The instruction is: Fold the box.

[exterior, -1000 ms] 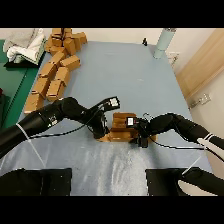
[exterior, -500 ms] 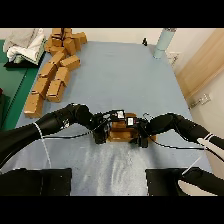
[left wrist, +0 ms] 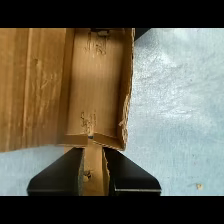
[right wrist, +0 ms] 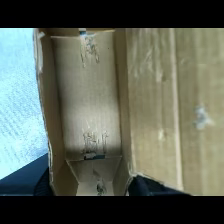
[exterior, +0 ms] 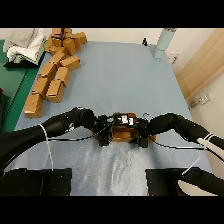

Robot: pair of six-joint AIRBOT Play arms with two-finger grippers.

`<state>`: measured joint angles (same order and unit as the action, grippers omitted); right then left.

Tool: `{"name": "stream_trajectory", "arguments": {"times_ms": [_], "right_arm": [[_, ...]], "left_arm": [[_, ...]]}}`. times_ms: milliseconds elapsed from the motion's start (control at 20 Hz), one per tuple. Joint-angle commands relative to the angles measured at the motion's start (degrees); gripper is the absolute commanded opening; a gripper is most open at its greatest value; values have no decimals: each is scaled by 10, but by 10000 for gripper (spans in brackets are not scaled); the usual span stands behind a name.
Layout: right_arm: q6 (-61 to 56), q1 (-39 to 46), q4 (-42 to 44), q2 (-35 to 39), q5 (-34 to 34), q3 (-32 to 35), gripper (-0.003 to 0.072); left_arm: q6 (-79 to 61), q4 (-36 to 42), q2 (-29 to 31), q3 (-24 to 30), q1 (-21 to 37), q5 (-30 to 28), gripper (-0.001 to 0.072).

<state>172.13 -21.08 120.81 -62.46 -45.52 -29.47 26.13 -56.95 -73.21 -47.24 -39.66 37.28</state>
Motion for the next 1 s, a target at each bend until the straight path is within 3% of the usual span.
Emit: {"name": "stream_trajectory", "arguments": {"times_ms": [0,450,500,550,850,900,950], "right_arm": [[0,0,0,0,0,0,488],[0,0,0,0,0,0,488],[0,0,0,0,0,0,488],[0,0,0,0,0,0,488],[0,0,0,0,0,0,488],[0,0,0,0,0,0,488],[0,0,0,0,0,0,488]], "left_arm": [[5,10,-3,0,-4,-13,163],[10,37,-5,0,-4,-11,190],[9,43,-5,0,-4,-11,332],[9,48,-5,0,-4,-11,424],[21,49,-5,0,-4,-7,402],[31,47,-5,0,-3,-6,280],[47,33,-4,0,-2,-1,16]]}}
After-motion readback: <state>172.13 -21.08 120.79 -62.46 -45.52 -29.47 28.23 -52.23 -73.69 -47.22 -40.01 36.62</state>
